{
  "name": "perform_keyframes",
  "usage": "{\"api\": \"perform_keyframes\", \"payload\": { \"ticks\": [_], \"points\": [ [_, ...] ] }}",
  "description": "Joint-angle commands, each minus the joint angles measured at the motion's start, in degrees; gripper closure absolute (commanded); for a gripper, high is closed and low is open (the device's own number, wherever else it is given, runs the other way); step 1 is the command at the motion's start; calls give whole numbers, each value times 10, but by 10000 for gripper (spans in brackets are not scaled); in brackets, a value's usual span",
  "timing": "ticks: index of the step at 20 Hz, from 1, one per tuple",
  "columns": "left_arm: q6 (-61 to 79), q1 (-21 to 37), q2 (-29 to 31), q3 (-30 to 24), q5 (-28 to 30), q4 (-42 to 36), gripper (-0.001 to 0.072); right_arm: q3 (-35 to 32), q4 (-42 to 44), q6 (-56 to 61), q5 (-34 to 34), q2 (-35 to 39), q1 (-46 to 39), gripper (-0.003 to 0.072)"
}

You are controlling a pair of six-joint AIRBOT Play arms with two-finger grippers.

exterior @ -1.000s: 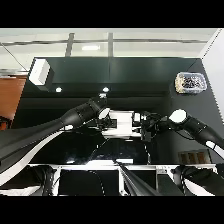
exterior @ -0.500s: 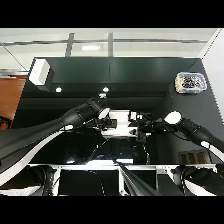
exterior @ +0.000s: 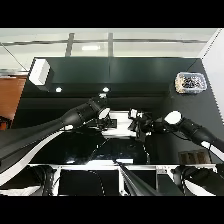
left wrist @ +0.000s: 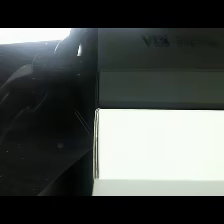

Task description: Fold the box and place the chain.

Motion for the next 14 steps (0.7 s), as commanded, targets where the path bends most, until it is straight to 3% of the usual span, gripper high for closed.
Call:
{"api": "perform_keyframes", "payload": {
  "ticks": [1, 3, 6, 9, 14],
  "points": [
    [1, 0, 0, 0, -4, 4, 680, 33, -75, 274, 49, 44, -42, 679],
    [1, 0, 0, 0, -3, 4, 680, 66, -167, 443, 131, 97, -122, 678],
    [1, 0, 0, 0, -3, 2, 680, 67, -274, 663, 190, 142, -283, 673],
    [1, 0, 0, 0, -3, 2, 679, 7, -209, 720, 197, 139, -386, 673],
    [1, 0, 0, 0, -2, 2, 679, -90, -67, 681, 216, 63, -335, 673]
  ]
}}
